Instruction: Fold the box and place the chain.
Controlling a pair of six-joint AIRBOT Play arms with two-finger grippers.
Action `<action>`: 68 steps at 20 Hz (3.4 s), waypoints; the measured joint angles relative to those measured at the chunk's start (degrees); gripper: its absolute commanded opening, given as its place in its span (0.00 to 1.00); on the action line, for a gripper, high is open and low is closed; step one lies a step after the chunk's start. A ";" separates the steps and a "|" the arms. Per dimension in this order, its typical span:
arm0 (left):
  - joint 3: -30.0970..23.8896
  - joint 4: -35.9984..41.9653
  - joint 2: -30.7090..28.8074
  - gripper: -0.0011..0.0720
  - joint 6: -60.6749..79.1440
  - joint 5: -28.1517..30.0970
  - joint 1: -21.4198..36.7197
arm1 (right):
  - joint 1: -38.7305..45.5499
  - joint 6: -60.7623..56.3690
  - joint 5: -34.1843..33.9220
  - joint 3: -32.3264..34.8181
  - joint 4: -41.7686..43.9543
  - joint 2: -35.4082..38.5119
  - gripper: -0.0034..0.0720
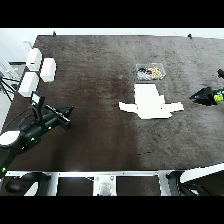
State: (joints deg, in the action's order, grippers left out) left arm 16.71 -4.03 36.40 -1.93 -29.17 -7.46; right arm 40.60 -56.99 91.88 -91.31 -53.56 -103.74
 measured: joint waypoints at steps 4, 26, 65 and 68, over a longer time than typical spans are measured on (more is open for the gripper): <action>0.00 0.00 0.00 0.05 0.00 0.00 0.00 | -0.55 1.64 0.94 -1.27 -0.39 -4.15 0.71; 0.00 0.00 0.00 0.05 0.02 0.02 0.00 | -9.11 5.35 4.83 -1.77 3.39 -12.02 0.74; 0.00 0.00 0.00 0.05 0.02 0.00 0.00 | -31.91 0.11 -15.67 18.84 16.96 5.66 0.05; 0.00 0.00 0.00 0.05 0.02 0.00 0.00 | -36.50 -0.87 -22.16 19.43 15.34 6.47 0.05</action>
State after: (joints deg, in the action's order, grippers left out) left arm 16.71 -4.03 36.40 -1.91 -29.17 -7.46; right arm 4.10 -57.87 69.71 -71.88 -38.22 -97.27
